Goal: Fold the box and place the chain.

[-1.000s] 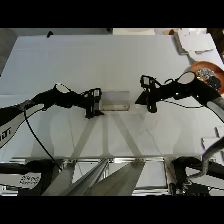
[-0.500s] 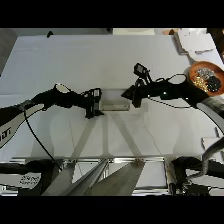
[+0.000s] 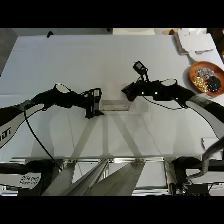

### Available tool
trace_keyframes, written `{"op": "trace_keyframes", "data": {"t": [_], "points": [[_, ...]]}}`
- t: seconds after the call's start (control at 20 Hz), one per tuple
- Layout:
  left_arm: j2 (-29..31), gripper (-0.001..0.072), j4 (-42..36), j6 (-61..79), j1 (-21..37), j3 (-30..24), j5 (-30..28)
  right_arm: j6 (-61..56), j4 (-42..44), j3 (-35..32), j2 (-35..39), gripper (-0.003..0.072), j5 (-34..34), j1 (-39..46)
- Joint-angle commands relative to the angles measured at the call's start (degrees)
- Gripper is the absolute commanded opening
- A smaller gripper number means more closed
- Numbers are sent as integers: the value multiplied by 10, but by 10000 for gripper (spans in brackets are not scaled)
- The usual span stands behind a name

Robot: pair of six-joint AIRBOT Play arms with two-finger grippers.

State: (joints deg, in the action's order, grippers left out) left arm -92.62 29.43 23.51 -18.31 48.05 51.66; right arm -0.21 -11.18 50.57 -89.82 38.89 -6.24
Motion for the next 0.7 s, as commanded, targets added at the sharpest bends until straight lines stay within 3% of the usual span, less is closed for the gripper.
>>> {"op": "trace_keyframes", "data": {"t": [0.0,0.2,0.5,0.65], "points": [[0,212,0,0,0,0,0,1,5,1,-18,7,6,-1],[0,212,0,0,0,0,0,1,-6,1,17,10,44,0],[0,212,0,0,0,0,0,-1,-195,1,181,11,145,0],[0,212,0,0,0,0,0,-69,-264,1,266,11,200,-1]]}}
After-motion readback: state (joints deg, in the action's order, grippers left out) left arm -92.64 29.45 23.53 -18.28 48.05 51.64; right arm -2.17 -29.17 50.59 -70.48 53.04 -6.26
